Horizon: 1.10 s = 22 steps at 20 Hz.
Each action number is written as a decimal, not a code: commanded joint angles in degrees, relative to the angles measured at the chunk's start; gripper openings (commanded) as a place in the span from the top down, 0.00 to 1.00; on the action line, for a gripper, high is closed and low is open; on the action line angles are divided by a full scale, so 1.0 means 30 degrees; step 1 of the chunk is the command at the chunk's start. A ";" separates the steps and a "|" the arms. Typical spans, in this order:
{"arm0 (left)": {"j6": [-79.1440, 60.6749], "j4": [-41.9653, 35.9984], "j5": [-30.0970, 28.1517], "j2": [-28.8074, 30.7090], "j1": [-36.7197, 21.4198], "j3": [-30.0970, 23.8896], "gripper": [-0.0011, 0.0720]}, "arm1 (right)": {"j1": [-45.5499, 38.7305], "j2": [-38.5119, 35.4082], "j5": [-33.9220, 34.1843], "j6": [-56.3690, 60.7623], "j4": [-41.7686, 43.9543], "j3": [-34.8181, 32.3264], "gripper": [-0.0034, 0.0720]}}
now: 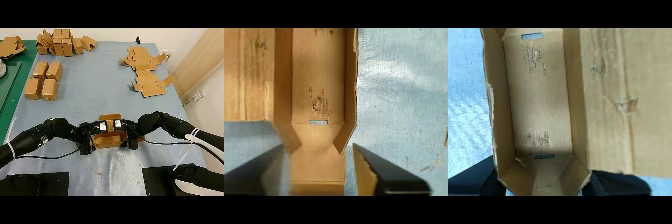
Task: Fold the box.
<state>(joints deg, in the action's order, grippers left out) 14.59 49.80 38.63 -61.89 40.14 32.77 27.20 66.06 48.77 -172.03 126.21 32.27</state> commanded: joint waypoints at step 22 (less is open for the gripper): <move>-0.0656 0.0117 -0.2506 -0.0087 0.1858 0.0124 0.97 | 0.0015 0.0000 -0.0007 0.0007 0.0015 -0.0015 0.20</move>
<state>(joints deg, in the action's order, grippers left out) 13.10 50.19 31.57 -62.11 44.49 33.10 27.20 66.06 48.77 -172.03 126.21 32.25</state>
